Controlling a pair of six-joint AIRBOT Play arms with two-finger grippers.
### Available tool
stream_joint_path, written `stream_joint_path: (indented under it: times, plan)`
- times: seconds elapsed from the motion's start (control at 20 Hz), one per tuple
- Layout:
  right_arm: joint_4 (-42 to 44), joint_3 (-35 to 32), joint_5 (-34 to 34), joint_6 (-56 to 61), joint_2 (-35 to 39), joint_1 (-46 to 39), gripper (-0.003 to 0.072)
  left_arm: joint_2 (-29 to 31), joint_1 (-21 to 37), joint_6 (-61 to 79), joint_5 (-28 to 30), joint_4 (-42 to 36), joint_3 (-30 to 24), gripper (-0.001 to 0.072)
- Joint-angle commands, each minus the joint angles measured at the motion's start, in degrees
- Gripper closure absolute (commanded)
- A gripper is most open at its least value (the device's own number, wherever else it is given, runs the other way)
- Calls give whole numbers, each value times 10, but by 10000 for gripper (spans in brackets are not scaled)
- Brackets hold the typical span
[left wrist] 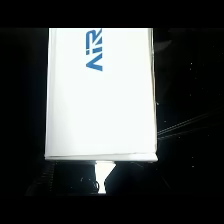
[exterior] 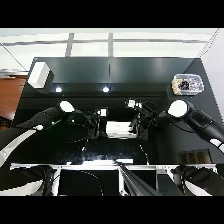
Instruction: Fold the box and place the chain.
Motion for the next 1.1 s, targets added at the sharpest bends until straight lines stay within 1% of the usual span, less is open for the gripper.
stream_joint_path:
  times: [0.0,0.25,0.45,0.7,0.75,0.8,0.85,0.9,0.95,1.0,1.05]
  plan:
    - [0,-11,-2,5,0,0,412,0,0,0,0,0,0,264]
    - [0,-14,-17,5,0,0,412,0,0,0,0,0,0,265]
    - [2,-11,-8,19,2,-1,411,0,0,0,0,0,0,265]
    - [8,21,23,78,24,-30,411,0,0,0,0,0,0,265]
    - [12,27,37,105,31,-38,412,0,0,0,0,0,0,265]
    - [13,33,53,178,38,-52,414,0,0,0,0,0,0,264]
    - [12,33,68,263,41,-71,504,0,0,0,0,0,0,265]
    - [14,25,95,349,41,-94,672,0,0,0,0,0,0,265]
    - [37,6,110,401,41,-107,667,0,0,0,0,0,0,265]
    - [101,-24,112,409,41,-111,667,0,0,0,0,0,0,264]
    - [183,-54,100,400,40,-108,667,0,0,0,0,0,0,265]
